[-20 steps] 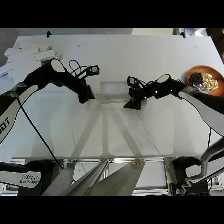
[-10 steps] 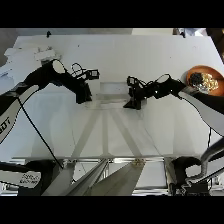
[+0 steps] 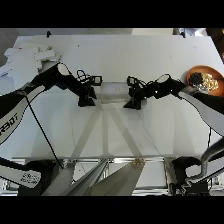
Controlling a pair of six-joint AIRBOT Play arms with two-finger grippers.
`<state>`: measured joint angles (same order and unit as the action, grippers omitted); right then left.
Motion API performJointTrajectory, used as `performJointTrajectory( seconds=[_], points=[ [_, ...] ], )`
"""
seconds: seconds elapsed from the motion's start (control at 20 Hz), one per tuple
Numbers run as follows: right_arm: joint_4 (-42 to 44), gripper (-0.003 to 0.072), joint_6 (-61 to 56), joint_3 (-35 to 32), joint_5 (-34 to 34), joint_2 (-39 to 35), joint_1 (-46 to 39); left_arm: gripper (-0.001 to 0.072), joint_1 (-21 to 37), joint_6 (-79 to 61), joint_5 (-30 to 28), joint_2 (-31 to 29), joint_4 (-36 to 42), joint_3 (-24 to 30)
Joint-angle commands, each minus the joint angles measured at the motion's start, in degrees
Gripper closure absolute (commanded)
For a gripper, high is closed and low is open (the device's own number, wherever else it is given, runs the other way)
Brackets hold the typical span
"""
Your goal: Fold the box and place the chain.
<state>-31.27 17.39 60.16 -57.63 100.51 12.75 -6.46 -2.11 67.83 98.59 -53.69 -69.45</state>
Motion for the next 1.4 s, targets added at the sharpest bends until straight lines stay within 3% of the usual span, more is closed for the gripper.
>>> performJointTrajectory(
  seconds=[0.0,0.6,0.8,0.95,1.35],
  points=[
    [0.0,0.0311,0.0,0.0,0.0,0.0,0.0,0.0265,-0.5,-2.6,0.5,0.6,0.5,0.0],
    [0.0,0.0311,0.0,0.0,0.0,0.0,0.0,0.0267,0.4,-1.3,-0.8,-0.5,-1.8,0.0],
    [0.0,0.0311,0.0,0.0,0.0,0.0,0.0,0.0265,1.2,-1.9,-1.7,-0.6,2.4,0.0],
    [0.0,0.0311,0.0,0.0,0.0,0.0,0.0,0.0176,0.9,-4.5,-2.9,-0.1,6.4,0.0],
    [0.0,0.0311,0.0,0.0,0.0,0.0,0.0,0.0176,0.7,-4.3,1.2,-0.1,3.4,0.0]
  ],
)
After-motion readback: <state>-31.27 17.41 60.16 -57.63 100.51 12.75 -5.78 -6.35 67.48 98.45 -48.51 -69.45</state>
